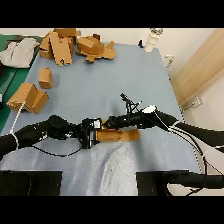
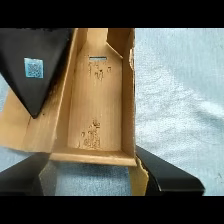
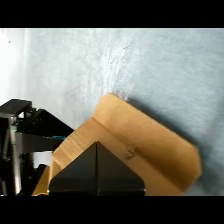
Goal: Fold the box.
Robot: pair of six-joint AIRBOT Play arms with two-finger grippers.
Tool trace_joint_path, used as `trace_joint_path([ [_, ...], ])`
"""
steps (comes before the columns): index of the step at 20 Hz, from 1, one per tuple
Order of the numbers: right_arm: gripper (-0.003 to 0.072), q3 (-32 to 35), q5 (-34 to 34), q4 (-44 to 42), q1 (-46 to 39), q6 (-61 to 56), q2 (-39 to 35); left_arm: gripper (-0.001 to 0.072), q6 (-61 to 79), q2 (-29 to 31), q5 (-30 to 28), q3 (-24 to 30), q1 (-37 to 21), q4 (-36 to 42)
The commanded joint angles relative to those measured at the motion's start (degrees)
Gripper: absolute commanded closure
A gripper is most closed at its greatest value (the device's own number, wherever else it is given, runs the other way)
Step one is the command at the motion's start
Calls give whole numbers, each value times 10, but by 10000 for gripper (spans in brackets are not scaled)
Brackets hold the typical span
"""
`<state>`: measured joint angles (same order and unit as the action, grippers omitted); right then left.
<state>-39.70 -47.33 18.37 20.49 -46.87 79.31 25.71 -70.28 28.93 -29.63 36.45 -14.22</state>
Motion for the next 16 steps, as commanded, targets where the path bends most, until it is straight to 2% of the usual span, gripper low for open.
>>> trace_joint_path([
  [1, 687, -1, 16, 13, -1, 13, 5, 237, -1, 0, 0, 0, 0, 0],
  [9, 687, -7, 89, 31, -7, 39, -25, 237, -1, 0, 0, 0, 0, 0],
  [16, 687, -8, 136, 97, -6, 39, -25, 237, -1, 0, -1, 0, 0, 0],
])
